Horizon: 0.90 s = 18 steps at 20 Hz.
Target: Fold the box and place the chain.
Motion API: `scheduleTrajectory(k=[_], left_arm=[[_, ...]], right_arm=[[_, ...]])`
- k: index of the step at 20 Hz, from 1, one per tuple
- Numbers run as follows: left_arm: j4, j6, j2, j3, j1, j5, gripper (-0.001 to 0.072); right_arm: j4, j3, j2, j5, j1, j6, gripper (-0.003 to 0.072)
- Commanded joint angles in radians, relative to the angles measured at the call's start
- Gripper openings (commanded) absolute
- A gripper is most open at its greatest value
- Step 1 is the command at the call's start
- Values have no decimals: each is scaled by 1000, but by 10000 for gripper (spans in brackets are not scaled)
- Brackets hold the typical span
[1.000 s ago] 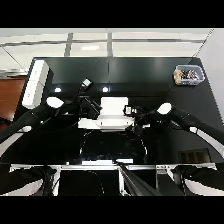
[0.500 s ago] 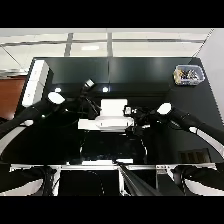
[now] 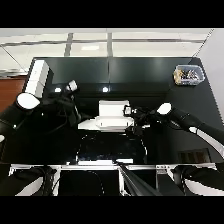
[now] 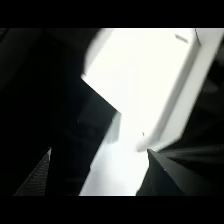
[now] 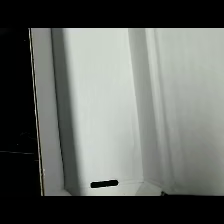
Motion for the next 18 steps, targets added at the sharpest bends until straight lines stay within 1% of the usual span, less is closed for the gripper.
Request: scheduleTrajectory(k=[1, 4, 5, 7, 10, 16, 18], left_arm=[[13, 303, -10, -106, -49, 95, 708], [14, 420, -84, -115, -121, 233, 706], [24, 429, -111, -101, -139, 248, 706], [11, 429, -164, -58, -146, 221, 706], [-1, 429, -233, 4, -144, 104, 697], [-3, 428, -248, 16, -146, 56, 672], [-50, 428, -248, 16, -145, 74, 483]], right_arm=[[0, 0, -1, 0, 1, 0, 202], [0, 0, -1, 0, 1, 0, 202], [0, 0, -1, 0, 1, 0, 201], [0, 0, -1, 0, 1, 0, 202], [0, 0, -1, 0, 1, 0, 202], [0, 0, -1, 0, 1, 0, 201], [0, 0, -1, 0, 1, 0, 202]])
